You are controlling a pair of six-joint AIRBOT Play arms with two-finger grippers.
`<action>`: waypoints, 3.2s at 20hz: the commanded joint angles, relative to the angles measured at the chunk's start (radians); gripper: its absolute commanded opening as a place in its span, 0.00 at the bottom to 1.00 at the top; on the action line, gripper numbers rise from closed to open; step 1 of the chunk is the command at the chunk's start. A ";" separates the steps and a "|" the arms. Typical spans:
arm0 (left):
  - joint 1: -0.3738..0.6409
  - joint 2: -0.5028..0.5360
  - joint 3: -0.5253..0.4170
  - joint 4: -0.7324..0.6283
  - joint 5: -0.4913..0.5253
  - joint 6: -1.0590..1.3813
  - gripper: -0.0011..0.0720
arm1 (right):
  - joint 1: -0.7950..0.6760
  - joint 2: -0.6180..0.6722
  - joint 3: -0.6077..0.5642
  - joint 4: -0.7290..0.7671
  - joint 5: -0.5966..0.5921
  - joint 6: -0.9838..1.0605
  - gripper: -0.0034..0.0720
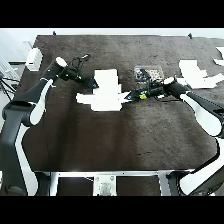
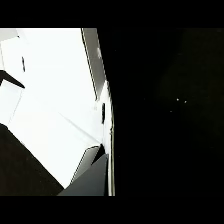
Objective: Fold the box and place the chain.
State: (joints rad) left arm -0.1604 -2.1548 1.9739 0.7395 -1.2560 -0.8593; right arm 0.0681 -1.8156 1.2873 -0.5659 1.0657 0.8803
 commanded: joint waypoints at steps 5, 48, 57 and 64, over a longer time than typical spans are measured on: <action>0.001 -0.021 0.001 -0.076 0.005 0.049 0.64 | 0.001 0.000 0.000 0.000 0.001 0.000 0.05; 0.015 -0.045 0.001 -0.152 -0.100 0.234 0.04 | -0.001 0.000 -0.003 -0.038 0.001 -0.003 0.05; 0.015 -0.044 0.001 -0.210 -0.214 0.529 0.04 | -0.090 0.030 0.000 0.016 0.062 -0.029 0.44; 0.014 -0.042 -0.021 -0.272 -0.238 0.763 0.03 | -0.284 0.126 0.000 0.133 0.130 -0.030 0.43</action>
State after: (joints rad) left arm -0.1459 -2.1979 1.9648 0.4915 -1.4857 -0.2028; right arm -0.1604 -1.7176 1.2861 -0.4870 1.1744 0.8516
